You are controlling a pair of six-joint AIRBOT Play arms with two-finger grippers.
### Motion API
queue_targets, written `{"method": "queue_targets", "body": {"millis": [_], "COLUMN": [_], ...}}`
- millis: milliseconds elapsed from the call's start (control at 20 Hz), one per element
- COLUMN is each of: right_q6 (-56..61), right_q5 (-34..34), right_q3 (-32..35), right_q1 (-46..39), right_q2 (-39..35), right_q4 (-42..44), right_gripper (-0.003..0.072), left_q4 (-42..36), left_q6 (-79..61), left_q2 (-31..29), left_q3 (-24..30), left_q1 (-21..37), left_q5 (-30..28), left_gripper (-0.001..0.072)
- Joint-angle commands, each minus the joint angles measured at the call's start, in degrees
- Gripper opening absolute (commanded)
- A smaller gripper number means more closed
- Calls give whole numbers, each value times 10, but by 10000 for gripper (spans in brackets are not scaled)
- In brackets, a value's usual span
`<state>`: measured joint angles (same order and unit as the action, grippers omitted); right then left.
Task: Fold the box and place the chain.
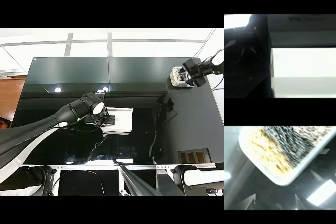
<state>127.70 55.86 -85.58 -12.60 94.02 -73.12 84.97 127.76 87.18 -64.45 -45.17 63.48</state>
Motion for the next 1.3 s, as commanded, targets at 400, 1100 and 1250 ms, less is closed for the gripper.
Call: {"method": "queue_targets", "body": {"millis": [400,1100,1250], "right_q6": [47,-135,-186], "right_q5": [7,48,87], "right_q3": [-118,-139,-186], "right_q1": [-26,-26,-26], "right_q2": [145,141,108], "right_q4": [68,78,78], "right_gripper": [547,7,7], "left_q4": [0,0,0], "left_q6": [0,0,0], "left_q2": [0,0,0], "left_q3": [-1,-1,-1], "left_q1": [0,0,0], "left_q5": [0,-4,-4], "left_gripper": [27,27,27]}}
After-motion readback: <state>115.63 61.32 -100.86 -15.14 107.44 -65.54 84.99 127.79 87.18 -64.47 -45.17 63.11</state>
